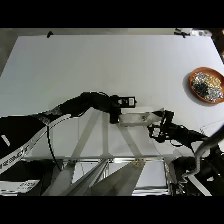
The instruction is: Fold the box and place the chain.
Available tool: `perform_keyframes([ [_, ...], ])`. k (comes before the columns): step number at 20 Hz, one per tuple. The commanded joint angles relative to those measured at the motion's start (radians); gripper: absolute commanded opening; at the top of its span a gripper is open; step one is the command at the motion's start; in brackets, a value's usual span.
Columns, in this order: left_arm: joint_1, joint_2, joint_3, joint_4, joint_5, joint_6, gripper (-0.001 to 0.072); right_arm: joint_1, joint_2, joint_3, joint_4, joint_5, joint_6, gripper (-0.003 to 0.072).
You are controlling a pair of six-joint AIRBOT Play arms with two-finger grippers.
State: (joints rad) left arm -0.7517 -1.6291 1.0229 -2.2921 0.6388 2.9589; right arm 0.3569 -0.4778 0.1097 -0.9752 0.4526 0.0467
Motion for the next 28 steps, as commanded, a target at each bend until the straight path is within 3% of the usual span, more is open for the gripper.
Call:
perform_keyframes([
  [1,0.0,-0.001,0.0,0.0,0.0,0.0,0.0012,-0.017,-0.037,0.017,0.075,0.004,-0.087,0.0672],
  [8,0.0,-0.001,0.0,0.0,0.001,0.0,0.0012,-0.217,-0.142,0.092,0.201,0.172,-0.328,0.0672],
  [14,0.0,-0.001,0.0,0.0,0.0,0.0,0.0012,-0.217,-0.24,0.102,0.37,0.172,-0.502,0.0673],
  [28,0.0,-0.001,0.0,0.0,0.0,0.0,0.0012,-0.315,-0.372,0.148,0.479,0.195,-0.606,0.0672],
])
